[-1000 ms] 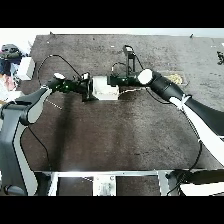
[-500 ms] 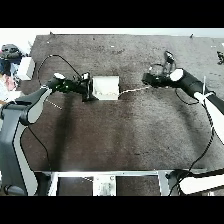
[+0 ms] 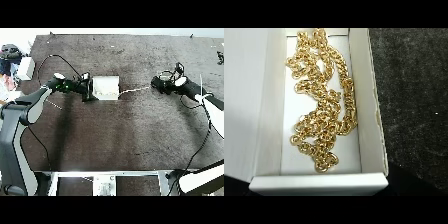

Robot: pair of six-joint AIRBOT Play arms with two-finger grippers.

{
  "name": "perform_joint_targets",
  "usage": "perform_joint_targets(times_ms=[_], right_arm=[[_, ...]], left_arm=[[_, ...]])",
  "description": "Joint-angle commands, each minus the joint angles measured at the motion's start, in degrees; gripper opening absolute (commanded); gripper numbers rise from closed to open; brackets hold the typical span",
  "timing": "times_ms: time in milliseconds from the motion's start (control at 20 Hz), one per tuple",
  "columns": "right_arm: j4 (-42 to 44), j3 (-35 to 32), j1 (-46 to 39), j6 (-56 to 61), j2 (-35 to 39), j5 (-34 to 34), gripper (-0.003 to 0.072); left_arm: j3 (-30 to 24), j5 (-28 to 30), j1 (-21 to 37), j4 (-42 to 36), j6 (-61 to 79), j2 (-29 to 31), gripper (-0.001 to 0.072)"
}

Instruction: Fold the box and place the chain.

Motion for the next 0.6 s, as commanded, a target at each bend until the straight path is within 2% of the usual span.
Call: perform_joint_targets(times_ms=[0, 50, 100, 250, 450, 550], right_arm=[[2.8, 0.2, 0.0, 0.3, -2.2, -3.4, 0.0271], [3.0, 0.7, 0.2, 0.3, -2.8, -3.3, 0.0181], [3.0, 0.9, 0.5, -0.1, -2.8, -3.0, 0.0017], [2.9, 0.8, 3.0, -5.4, 1.7, -0.1, 0.0011], [2.9, 0.9, 7.3, -7.6, 13.4, 6.6, 0.0011], [3.0, 0.9, 10.8, -8.8, 19.3, 7.4, 0.0011]], left_arm=[[0.0, 0.0, 0.0, 0.0, 0.0, 0.0, 0.0288], [0.0, 0.0, 0.0, 0.0, 0.0, 0.0, 0.0288], [0.0, 0.0, 0.0, 0.0, 0.0, 0.0, 0.0288], [0.0, 0.0, 0.0, 0.0, 0.0, 0.0, 0.0288], [0.0, 0.0, 0.0, 0.0, 0.0, 0.0, 0.0287], [0.0, 0.0, 0.0, 0.0, 0.0, 0.0, 0.0288]])
